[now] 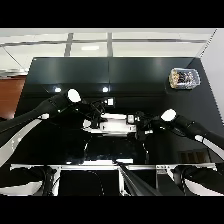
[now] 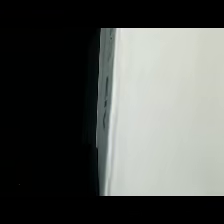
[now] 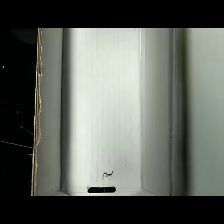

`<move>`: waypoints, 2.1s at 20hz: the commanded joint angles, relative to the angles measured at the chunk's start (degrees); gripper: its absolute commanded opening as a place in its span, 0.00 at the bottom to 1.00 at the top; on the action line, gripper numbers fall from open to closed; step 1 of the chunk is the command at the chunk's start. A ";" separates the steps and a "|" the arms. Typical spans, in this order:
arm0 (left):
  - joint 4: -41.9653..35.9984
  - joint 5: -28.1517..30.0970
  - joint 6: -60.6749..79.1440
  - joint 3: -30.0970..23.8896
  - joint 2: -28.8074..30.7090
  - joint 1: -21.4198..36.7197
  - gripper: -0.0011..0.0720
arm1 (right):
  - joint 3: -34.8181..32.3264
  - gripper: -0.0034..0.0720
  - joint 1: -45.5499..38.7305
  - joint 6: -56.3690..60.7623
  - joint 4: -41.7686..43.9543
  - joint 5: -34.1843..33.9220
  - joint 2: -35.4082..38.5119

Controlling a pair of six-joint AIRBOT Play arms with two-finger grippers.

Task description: Fold the box and place the chain.

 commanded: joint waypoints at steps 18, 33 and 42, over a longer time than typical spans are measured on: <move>0.72 0.04 -3.37 1.11 1.18 0.17 0.70 | -0.02 0.66 -1.16 1.33 -2.05 1.36 0.00; -25.88 -19.37 -36.96 -12.74 16.63 9.44 0.04 | -0.02 0.31 -1.20 1.70 -2.08 1.03 0.00; -21.55 10.51 -30.64 -13.49 7.72 6.47 0.04 | -0.02 0.31 -1.20 1.68 -2.05 1.01 0.00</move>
